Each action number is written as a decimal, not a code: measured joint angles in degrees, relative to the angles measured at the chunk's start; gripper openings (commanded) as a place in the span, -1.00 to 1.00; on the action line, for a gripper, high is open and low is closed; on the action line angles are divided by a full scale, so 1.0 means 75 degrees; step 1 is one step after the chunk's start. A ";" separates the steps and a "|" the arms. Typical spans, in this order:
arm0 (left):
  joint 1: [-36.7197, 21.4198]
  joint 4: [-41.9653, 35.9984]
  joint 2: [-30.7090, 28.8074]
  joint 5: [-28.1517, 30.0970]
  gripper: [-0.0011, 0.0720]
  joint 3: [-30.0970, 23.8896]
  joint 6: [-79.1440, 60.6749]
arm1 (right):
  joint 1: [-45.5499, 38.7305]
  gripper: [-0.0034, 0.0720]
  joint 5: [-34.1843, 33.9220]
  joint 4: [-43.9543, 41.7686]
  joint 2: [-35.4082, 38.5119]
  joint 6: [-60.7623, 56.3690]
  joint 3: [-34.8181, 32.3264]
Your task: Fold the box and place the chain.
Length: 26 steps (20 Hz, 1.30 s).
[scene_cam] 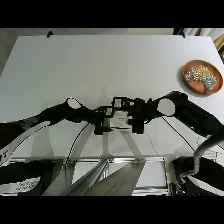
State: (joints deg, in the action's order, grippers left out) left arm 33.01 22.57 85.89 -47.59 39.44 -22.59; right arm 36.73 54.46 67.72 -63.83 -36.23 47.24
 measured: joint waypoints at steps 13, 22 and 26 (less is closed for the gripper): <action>0.0000 0.0023 -0.0003 -0.0003 -0.89 0.0003 -0.0023 | 0.0003 -0.24 -0.0393 -0.0187 -0.0012 0.0000 -0.0312; 0.0015 0.0064 0.0000 -0.0119 -0.89 0.0000 -0.0047 | 0.0038 0.28 -0.0184 -0.0399 -0.0012 0.0000 -0.0571; 0.0015 0.0044 0.0000 -0.0093 -0.89 0.0000 -0.0026 | 0.0041 0.28 -0.0108 -0.0586 0.0000 0.0006 -0.0586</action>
State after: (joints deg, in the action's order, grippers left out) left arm 33.12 22.90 85.89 -48.29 39.44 -22.79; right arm 37.04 53.65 63.33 -63.83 -36.18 42.85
